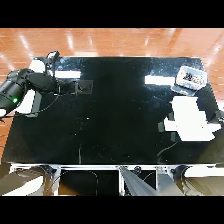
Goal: Fold the box and place the chain.
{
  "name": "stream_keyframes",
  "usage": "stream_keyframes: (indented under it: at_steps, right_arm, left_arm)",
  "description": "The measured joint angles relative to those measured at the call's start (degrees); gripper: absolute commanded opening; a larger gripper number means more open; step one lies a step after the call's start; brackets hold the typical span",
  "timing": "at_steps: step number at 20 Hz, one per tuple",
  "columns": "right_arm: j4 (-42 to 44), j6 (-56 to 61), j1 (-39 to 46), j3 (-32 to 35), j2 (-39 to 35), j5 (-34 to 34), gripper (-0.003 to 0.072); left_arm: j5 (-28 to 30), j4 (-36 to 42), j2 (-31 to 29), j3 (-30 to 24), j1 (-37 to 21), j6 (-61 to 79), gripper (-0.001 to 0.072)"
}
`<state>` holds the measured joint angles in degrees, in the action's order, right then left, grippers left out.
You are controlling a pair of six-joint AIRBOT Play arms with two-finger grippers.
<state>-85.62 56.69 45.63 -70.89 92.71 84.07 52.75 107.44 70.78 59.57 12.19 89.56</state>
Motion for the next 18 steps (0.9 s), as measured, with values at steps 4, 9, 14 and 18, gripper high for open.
stream_keyframes:
  at_steps: [4, 9, 14, 18]
  right_arm:
    - [-0.28, -0.13, 0.07, 0.33, 0.04, 0.04, 0.0489]
    - [-0.31, -1.68, 0.07, 0.44, 0.02, 0.68, 0.0027]
    - [2.97, -4.11, 0.04, 0.44, 0.02, 1.81, 0.0034]
    - [14.64, -5.46, -2.51, 0.44, -1.09, 4.50, 0.0035]
  left_arm:
    - [-0.07, -0.02, 0.00, 0.00, 0.00, 0.00, 0.0633]
    - [-0.20, -0.02, -0.02, 0.00, 0.00, -0.02, 0.0633]
    - [-0.28, 0.04, -0.02, 0.00, 0.00, -0.07, 0.0633]
    - [-0.68, 0.31, 0.00, 0.00, 0.00, -0.17, 0.0633]
